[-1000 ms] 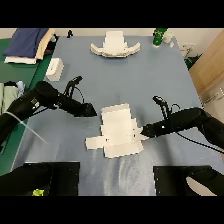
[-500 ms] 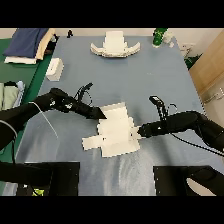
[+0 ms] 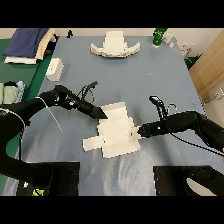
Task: Fold the box.
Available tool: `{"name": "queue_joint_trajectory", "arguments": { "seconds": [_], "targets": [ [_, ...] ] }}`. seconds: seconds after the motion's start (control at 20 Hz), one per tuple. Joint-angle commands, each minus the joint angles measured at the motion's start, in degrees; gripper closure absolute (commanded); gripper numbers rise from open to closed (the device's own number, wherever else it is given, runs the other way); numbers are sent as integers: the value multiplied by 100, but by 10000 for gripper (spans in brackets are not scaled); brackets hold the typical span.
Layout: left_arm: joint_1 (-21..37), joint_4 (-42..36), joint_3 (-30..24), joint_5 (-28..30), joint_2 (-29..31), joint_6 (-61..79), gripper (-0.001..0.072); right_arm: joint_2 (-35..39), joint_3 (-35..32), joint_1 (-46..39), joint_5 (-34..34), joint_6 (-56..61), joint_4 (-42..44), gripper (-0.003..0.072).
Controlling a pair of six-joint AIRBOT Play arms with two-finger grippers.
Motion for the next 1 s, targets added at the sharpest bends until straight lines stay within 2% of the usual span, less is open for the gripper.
{"name": "queue_joint_trajectory", "arguments": {
  "seconds": [0.0,0.05,0.1,0.25,0.4,0.45,0.5,0.75,0.85,0.95],
  "targets": [
    [-81,236,48,-127,-20,111,617,-61,-2,7,11,9,9,686],
    [-92,234,68,-131,-20,205,682,-76,-2,7,13,9,9,686],
    [-98,234,103,-131,-20,240,696,-81,-2,7,13,9,7,686],
    [-111,225,260,-133,-20,256,697,-79,7,2,87,7,-151,669],
    [-111,177,452,-129,-20,304,697,-79,15,-4,442,15,-894,653],
    [-111,170,511,-133,-17,544,698,-79,15,-7,645,173,-1255,423],
    [-122,164,555,-146,-13,734,698,-79,22,-7,822,468,-1585,230],
    [-236,57,562,-122,61,1794,702,-76,457,-7,931,1690,-2524,225],
    [-361,63,546,37,297,2181,703,-79,658,-7,920,2715,-3276,225],
    [-411,55,448,297,638,2345,703,-76,774,-7,776,3104,-3659,225]
  ]
}}
